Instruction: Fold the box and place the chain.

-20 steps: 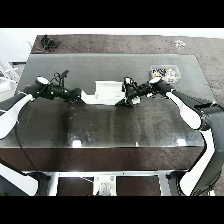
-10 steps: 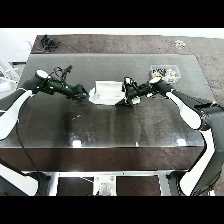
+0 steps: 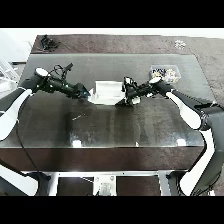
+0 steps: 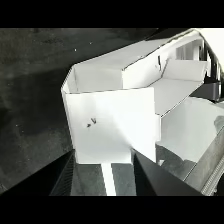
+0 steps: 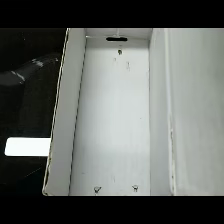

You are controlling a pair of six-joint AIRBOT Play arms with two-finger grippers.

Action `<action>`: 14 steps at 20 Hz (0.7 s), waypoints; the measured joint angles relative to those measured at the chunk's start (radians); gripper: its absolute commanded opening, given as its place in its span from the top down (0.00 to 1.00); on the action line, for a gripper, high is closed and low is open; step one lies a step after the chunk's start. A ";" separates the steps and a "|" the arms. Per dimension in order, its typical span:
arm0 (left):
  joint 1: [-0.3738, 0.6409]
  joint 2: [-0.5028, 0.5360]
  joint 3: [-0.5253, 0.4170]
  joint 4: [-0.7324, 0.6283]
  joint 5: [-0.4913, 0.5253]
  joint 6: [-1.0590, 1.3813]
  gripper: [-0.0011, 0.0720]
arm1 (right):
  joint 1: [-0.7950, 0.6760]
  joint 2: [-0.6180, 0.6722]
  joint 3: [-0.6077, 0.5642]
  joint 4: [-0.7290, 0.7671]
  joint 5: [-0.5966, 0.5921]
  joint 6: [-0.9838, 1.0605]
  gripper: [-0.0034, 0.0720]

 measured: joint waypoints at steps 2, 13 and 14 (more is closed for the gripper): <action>0.000 0.000 -0.001 0.003 0.005 -0.001 0.41 | 0.000 0.000 0.000 0.000 0.000 0.000 0.18; -0.002 -0.006 -0.021 -0.026 0.026 0.072 0.41 | 0.000 0.000 0.000 0.000 0.000 0.000 0.18; -0.002 -0.006 -0.022 -0.030 0.026 0.082 0.41 | 0.000 0.000 0.000 0.000 0.000 0.000 0.18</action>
